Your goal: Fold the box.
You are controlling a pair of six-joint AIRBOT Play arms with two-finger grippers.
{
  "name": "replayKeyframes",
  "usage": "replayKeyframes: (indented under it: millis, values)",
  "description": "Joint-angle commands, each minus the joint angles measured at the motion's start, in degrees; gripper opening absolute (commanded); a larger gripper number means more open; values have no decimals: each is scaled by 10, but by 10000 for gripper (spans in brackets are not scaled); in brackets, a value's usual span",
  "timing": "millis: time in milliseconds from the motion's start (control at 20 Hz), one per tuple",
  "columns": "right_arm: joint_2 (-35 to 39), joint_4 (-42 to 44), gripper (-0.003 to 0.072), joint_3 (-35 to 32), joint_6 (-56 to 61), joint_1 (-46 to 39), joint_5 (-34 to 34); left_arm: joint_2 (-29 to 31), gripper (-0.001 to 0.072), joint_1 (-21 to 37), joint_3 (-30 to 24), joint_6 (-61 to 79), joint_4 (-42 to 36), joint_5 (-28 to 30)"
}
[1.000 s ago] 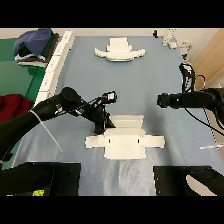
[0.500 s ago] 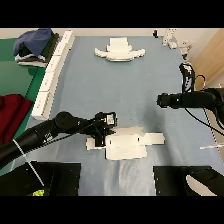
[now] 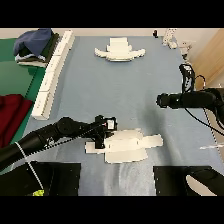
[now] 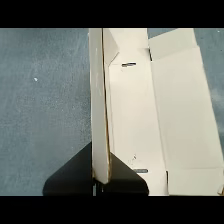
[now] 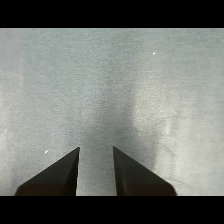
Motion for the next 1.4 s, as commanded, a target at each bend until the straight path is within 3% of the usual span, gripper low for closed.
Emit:
replayKeyframes:
  millis: [0,300,650,1200,1350]
  values:
    - [0,1,324,0,0,0,0,-5,14,-1,-1,0,2,-32]
    - [0,1,324,0,0,0,-2,-5,14,-1,-1,0,6,-80]
    - [0,2,324,0,0,0,-24,-5,14,3,2,0,11,-77]
    - [0,1,323,0,0,0,-24,-7,15,116,89,50,27,-98]
    - [0,1,324,0,0,0,-21,-7,13,117,91,80,27,-93]
